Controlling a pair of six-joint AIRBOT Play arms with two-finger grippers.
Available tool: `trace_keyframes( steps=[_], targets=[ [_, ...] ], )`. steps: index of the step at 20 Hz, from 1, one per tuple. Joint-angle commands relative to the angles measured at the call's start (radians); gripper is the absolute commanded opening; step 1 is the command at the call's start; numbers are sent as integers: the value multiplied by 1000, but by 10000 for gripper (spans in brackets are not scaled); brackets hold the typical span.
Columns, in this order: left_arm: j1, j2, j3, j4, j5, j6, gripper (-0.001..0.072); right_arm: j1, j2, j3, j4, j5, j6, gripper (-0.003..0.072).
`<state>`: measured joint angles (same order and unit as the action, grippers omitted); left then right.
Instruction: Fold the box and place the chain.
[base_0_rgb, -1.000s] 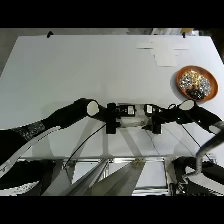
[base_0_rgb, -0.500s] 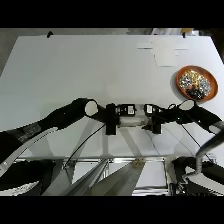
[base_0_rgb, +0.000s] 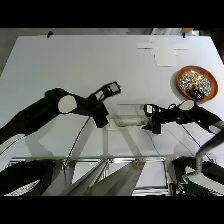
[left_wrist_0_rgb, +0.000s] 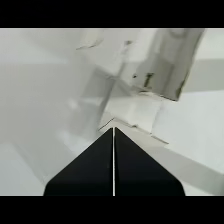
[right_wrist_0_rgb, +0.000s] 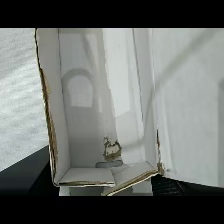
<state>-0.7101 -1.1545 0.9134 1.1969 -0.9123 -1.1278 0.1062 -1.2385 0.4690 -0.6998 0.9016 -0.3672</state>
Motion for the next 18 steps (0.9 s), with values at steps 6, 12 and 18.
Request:
trace_keyframes(
  steps=[6, 12, 18],
  targets=[
    [70, -48, -71, 42, 10, -520, 3, 0, 0, 0, 0, 0, 0, 404],
    [60, -226, -76, -71, 27, -546, 3, 0, 0, 0, 0, 0, 0, 404],
    [55, -254, -76, -170, 61, -549, 4, 0, 0, 0, 0, 0, 0, 404]
  ],
)
